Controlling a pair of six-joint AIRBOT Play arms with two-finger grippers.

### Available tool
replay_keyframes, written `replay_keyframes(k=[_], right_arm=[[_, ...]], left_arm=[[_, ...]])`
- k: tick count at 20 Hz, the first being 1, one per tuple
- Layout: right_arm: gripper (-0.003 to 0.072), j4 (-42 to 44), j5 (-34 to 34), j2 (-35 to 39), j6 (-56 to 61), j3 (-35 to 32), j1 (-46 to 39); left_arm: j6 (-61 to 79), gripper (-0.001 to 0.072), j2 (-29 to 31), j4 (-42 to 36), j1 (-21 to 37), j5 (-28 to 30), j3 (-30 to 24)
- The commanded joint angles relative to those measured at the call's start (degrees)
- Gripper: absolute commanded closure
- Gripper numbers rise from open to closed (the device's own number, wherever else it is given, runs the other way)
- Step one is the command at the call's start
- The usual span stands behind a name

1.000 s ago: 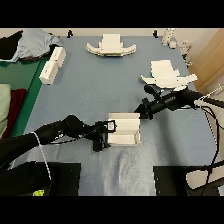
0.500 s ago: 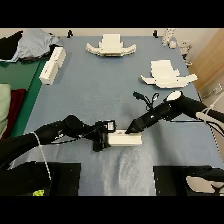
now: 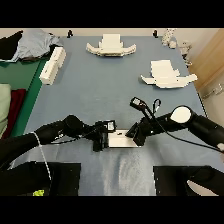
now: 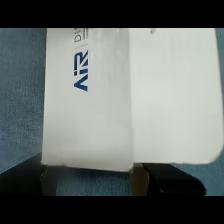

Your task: Fold the box.

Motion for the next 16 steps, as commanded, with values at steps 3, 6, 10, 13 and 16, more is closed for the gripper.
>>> replay_keyframes(k=[3,6,10,13,16], right_arm=[[0.0679,-9.2,-14.5,7.6,-1.7,-5.6,10.3],[0.0584,-12.9,-15.0,7.6,-2.5,-5.6,13.8],[0.0306,-12.7,-16.0,7.6,-7.0,-5.4,15.2],[0.0157,-12.4,-16.0,7.6,-12.8,-5.3,15.5],[0.0157,-13.1,-18.0,7.3,-17.8,-5.3,15.5]], left_arm=[[0.0,0.0106,0.0,0.0,0.0,0.0,0.0],[0.0,0.0106,0.0,0.0,0.0,0.0,0.0],[0.0,0.0106,0.0,0.0,0.0,0.0,0.0],[0.0,0.0105,0.0,0.0,0.0,0.0,0.0],[0.0,0.0106,0.0,0.0,0.0,0.0,0.0]])
